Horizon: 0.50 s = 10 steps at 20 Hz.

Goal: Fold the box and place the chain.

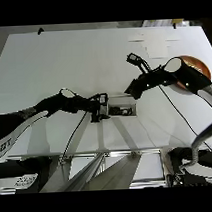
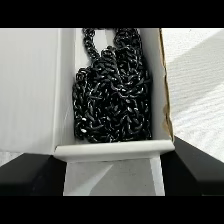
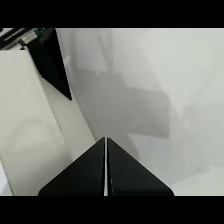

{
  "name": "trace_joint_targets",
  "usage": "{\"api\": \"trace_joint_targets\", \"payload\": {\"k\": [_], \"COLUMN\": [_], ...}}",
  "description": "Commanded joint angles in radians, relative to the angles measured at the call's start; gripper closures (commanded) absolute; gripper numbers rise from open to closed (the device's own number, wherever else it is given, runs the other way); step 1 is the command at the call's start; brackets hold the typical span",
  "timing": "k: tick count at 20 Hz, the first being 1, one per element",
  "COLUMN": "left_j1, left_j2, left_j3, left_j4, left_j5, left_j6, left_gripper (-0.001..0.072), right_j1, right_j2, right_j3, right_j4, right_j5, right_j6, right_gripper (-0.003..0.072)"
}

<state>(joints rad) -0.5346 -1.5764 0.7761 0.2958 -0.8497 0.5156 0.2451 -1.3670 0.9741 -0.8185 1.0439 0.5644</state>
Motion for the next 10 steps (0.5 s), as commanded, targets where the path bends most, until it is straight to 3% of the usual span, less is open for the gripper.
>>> {"api": "trace_joint_targets", "payload": {"k": [1,7,9,10], "left_j1": [0.001,0.001,0.001,0.001], "left_j2": [0.001,0.001,0.001,0.001], "left_j3": [0.0,0.0,0.0,0.0], "left_j4": [0.0,0.0,0.0,0.0], "left_j5": [0.0,0.0,0.0,0.0], "left_j6": [0.0,0.0,0.0,0.0], "left_gripper": [0.0457,0.0457,0.0457,0.0457], "right_j1": [0.011,0.083,0.114,0.124], "right_j2": [-0.014,-0.007,0.011,0.017], "right_j3": [0.002,0.002,0.002,0.002], "right_j4": [-0.044,-0.049,-0.05,-0.05], "right_j5": [0.011,0.074,0.075,0.079], "right_j6": [0.055,-0.013,-0.025,-0.032], "right_gripper": [0.0668,0.0654,0.0617,0.0563]}}
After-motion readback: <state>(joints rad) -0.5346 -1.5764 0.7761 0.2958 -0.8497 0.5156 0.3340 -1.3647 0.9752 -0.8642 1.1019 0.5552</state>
